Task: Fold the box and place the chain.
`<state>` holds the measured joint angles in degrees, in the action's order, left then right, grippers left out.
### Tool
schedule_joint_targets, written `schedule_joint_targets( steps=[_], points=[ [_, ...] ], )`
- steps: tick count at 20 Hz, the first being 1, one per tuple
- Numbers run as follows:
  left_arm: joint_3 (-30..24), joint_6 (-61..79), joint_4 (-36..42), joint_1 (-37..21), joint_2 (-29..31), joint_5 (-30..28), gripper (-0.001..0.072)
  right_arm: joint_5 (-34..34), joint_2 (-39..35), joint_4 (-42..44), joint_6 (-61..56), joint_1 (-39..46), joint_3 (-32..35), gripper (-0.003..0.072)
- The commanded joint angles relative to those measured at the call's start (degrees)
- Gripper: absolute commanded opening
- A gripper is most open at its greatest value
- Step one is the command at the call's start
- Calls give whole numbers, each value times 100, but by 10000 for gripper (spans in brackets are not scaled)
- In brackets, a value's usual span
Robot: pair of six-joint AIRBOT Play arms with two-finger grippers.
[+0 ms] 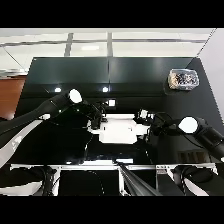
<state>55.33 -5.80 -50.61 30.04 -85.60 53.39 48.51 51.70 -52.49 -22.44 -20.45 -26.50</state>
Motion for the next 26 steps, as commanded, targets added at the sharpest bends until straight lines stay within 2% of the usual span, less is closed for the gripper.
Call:
schedule_joint_targets(
  steps=[1,3,6,14,19,26],
  points=[
    [-4,2,-96,22,-13,-70,29,-11,2,114,424,-39,291,715],
    [-4,-2,-96,22,-13,-68,29,-17,2,341,1010,-39,457,715],
    [-4,-90,-96,22,-13,-50,29,-188,4,546,1248,-87,487,715],
    [-4,-90,-74,26,-15,-37,29,-1897,415,1309,1585,-1121,435,714],
    [-4,-90,-76,26,-15,-28,29,-1381,415,741,1589,-844,-107,714],
    [-4,-129,-76,26,-13,-22,29,-1408,420,807,2297,-393,-243,713]
  ],
)
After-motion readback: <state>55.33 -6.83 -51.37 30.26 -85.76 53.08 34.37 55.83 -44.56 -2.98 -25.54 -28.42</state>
